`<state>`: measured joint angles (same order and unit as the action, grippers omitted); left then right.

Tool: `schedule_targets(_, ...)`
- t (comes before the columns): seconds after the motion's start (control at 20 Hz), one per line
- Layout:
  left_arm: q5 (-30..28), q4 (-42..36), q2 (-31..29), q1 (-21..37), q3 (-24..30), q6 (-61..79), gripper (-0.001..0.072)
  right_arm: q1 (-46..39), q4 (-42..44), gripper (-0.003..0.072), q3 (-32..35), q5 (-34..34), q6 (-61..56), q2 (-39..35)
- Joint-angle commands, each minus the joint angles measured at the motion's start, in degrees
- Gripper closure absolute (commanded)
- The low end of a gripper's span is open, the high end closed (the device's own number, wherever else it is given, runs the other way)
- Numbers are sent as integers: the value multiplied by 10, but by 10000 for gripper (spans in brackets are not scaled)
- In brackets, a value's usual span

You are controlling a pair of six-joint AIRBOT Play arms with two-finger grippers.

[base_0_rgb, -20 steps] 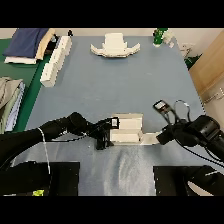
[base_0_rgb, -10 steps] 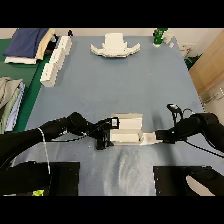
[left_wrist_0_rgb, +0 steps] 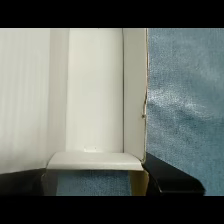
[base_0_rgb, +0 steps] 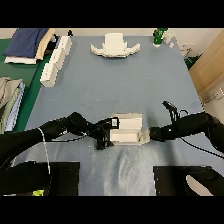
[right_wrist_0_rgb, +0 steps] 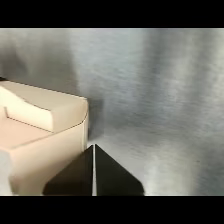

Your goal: Fold the box.

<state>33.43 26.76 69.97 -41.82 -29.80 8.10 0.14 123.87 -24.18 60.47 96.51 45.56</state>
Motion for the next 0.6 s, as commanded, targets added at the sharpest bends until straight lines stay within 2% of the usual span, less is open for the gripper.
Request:
schedule_targets(0.0, 0, 0, 0, 0, 0, 0, 294, 0, 19, 444, -13, 2, 10, -33)
schedule_targets(0.05, 0, 0, 0, 0, 0, 0, 294, 0, 20, 324, -17, 3, 10, -36)
schedule_targets(0.1, 0, 0, 0, 0, 0, 0, 294, 0, 20, 308, -19, 4, 11, -36)
schedule_targets(0.35, 0, 0, 0, 0, 0, 0, 294, 43, 26, 308, -19, 3, 10, -31)
schedule_targets(0.55, 0, 0, 0, 0, 0, 0, 294, 83, 19, 308, -26, -21, 0, 13)
